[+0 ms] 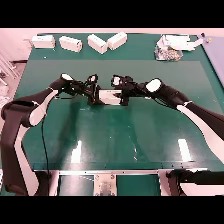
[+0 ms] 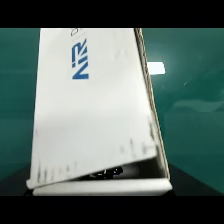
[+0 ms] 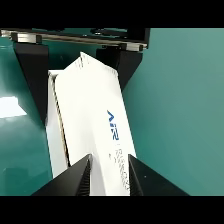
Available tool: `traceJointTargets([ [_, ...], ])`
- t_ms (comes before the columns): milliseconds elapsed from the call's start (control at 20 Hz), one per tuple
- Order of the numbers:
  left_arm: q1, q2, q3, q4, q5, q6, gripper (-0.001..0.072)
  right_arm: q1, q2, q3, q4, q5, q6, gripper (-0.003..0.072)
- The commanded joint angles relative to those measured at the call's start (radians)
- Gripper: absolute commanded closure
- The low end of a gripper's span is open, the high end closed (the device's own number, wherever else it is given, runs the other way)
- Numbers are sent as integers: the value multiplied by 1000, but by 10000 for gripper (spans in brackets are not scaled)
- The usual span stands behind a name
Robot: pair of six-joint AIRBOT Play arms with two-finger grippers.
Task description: Fold the box and place the chain.
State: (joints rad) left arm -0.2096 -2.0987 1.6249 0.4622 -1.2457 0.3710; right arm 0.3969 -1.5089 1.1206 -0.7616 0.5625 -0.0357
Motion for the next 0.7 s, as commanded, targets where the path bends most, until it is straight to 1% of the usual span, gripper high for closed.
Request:
traceJointTargets([
  [0,0,1,1,1,-2,0,363,-1,-1,-9,3,-2,-3,432],
  [200,0,1,1,1,-2,0,363,0,-2,-23,11,0,-3,432],
  [400,0,1,1,1,-2,0,363,-2,-2,-59,90,51,-34,429],
  [500,0,1,1,1,-2,0,363,-6,-2,-83,166,56,-104,429],
  [600,0,1,1,1,-2,0,363,-23,-2,-105,274,73,-195,412],
  [650,0,1,1,1,-2,0,363,-41,-4,-110,320,99,-236,411],
])
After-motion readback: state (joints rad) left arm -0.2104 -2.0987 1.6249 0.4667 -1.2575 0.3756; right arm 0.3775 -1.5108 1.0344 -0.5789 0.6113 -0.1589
